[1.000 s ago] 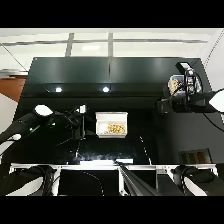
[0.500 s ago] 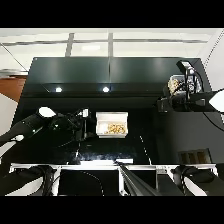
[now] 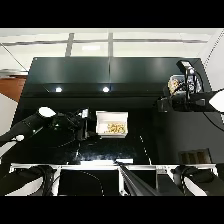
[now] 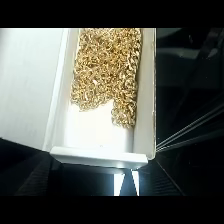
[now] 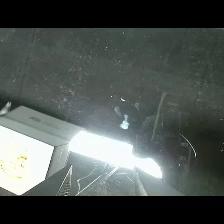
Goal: Fold the box and place the chain.
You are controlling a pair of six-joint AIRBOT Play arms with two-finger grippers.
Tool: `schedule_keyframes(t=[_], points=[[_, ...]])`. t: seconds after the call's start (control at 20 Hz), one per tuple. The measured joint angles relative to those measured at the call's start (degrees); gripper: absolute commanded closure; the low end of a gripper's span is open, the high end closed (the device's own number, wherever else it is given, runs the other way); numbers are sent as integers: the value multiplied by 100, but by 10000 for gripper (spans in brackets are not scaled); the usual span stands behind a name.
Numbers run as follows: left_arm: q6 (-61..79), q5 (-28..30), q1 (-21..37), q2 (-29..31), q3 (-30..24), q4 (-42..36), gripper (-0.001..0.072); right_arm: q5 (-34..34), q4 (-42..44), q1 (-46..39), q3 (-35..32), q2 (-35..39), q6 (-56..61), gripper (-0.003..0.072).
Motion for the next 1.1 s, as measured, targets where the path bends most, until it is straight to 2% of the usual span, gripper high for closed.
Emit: schedule_keyframes(t=[0.6, 0.7, 0.75, 0.8, 0.85, 0.95, 1.05, 1.1], points=[[35, 85, -232, -2, 0, 240, 9, -2, 2, 0, 0, 0, 2, 237], [11, 122, -258, -2, 0, 254, 30, -2, 2, 0, 0, 0, 0, 237], [-4, 136, -273, -2, 0, 262, 63, -2, 2, 0, 0, 0, 0, 237], [-22, 151, -284, -2, 0, 262, 164, -2, 2, 0, 0, 0, 0, 237], [-31, 173, -293, -2, 0, 262, 205, -2, 2, 0, 0, 0, 0, 236], [-44, 186, -299, -2, 0, 262, 219, 4, 2, 0, 0, 0, 0, 233], [-59, 201, -308, -2, 0, 264, 229, 33, 2, 0, 0, 0, 11, -25], [-79, 223, -308, -2, 0, 264, 229, 37, 4, 0, 0, -4, 11, -24]])
